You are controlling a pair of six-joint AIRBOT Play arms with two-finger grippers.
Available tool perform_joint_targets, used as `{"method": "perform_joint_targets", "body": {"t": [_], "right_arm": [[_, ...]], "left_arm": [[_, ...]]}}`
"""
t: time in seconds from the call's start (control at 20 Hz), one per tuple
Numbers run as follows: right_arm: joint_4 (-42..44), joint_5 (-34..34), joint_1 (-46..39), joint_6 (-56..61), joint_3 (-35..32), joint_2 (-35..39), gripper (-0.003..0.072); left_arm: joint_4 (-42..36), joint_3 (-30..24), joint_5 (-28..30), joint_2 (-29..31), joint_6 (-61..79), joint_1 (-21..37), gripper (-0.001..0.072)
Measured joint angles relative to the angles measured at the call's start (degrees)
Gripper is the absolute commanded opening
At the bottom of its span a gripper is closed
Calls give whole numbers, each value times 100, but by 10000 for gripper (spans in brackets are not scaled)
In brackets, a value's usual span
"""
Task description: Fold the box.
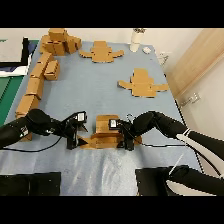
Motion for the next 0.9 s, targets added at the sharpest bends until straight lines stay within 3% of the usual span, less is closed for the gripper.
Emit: {"method": "perform_joint_targets", "body": {"t": [0.5, 0.55, 0.6, 0.75, 0.85, 0.9], "right_arm": [[-2, 0, 0, -2, 0, 0, 501], [-2, 0, 0, -2, 0, 0, 502], [-2, 0, 0, -2, 2, 0, 501], [-4, 0, 0, 0, 0, 0, 501], [-4, 0, 0, 0, 0, 0, 502], [-7, 0, 0, -4, 2, 0, 501]], "left_arm": [[-699, -247, 715, 57, 153, -669, 599], [-739, -249, 765, 55, 160, -686, 535], [-776, -251, 785, 50, 162, -693, 425], [-824, -254, 826, 50, 166, -719, 399], [-844, -254, 831, 50, 164, -741, 180], [-846, -254, 857, 50, 166, -752, 176]]}}
